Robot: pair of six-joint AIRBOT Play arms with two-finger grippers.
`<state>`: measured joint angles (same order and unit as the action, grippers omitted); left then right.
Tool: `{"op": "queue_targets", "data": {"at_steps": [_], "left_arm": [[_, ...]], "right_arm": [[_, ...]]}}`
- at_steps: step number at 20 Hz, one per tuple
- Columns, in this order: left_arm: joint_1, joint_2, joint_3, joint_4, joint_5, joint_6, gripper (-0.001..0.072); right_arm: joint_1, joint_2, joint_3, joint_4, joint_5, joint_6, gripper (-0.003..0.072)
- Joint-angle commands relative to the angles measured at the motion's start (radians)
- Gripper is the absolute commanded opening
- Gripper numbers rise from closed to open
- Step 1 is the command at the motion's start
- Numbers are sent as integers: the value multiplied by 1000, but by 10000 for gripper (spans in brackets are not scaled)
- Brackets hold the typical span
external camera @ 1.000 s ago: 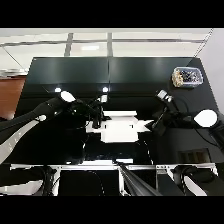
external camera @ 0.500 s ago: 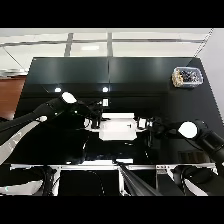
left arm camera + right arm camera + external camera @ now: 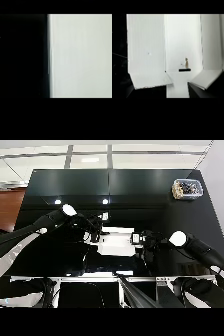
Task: Fold the box and place the chain.
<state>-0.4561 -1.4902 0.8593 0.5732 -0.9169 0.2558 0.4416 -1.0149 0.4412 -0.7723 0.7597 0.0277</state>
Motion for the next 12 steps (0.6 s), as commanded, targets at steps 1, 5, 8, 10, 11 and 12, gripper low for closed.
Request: {"op": "queue_targets", "data": {"at_steps": [1,5,8,10,11,12], "left_arm": [[0,-1,0,-2,-8,-1,25],[0,-1,0,-2,-8,-1,25],[0,-1,0,-10,-6,-1,25],[0,-1,0,-9,-7,-1,25],[0,-1,0,-9,-7,-1,25],[0,-1,0,-9,-7,-1,25]], "right_arm": [[48,-25,-1,51,-24,-45,710],[82,-24,1,132,-91,-48,710],[82,-7,39,99,-185,-50,710],[82,15,81,99,-176,-34,710],[81,26,94,95,-180,-34,710],[81,35,98,81,-195,-29,710]]}}
